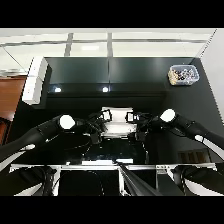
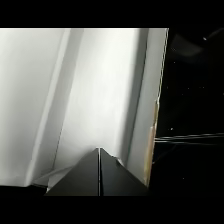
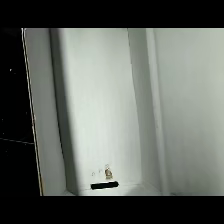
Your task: Fold the box and place the chain.
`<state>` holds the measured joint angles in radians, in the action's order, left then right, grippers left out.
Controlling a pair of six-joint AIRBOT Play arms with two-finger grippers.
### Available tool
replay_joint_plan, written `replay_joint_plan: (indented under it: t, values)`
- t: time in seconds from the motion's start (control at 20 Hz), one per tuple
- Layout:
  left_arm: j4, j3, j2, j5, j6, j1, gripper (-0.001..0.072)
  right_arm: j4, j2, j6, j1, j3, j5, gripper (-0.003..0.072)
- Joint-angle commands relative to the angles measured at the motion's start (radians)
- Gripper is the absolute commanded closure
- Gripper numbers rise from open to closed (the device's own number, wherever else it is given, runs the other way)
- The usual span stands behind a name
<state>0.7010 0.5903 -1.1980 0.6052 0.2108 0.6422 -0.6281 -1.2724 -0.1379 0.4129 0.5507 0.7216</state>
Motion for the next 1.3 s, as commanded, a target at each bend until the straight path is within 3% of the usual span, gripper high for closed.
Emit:
replay_joint_plan:
  t: [0.0, 0.15, 0.3, 0.45, 0.6, 0.75, 0.9, 1.25]
  values:
    - [0.032, 0.001, 0.075, 0.085, 0.108, -0.050, 0.0683, -0.001, 0.000, -0.001, 0.001, 0.000, 0.000, 0.0507]
    - [0.177, 0.000, 0.222, 0.144, 0.391, -0.143, 0.0683, -0.001, 0.000, -0.001, 0.001, 0.000, 0.000, 0.0507]
    - [0.237, -0.001, 0.352, 0.275, 0.539, -0.276, 0.0682, -0.001, 0.000, -0.001, 0.001, 0.000, 0.000, 0.0507]
    - [0.238, -0.005, 0.381, 0.378, 0.822, -0.422, 0.0682, -0.001, 0.000, -0.001, 0.001, 0.000, 0.000, 0.0507]
    - [0.228, -0.055, 0.343, 0.425, 1.090, -0.539, 0.0682, -0.001, 0.000, -0.001, 0.001, 0.000, 0.000, 0.0507]
    - [0.104, -0.132, 0.255, 0.463, 1.117, -0.614, 0.0682, -0.001, 0.000, -0.001, 0.001, 0.000, 0.000, 0.0507]
    - [-0.041, -0.172, 0.140, 0.466, 1.020, -0.628, 0.0683, -0.001, 0.000, -0.001, 0.001, 0.000, 0.000, 0.0507]
    - [-0.088, -0.168, -0.014, 0.388, 0.986, -0.613, 0.0683, -0.001, 0.000, -0.001, 0.001, 0.000, 0.000, 0.0507]
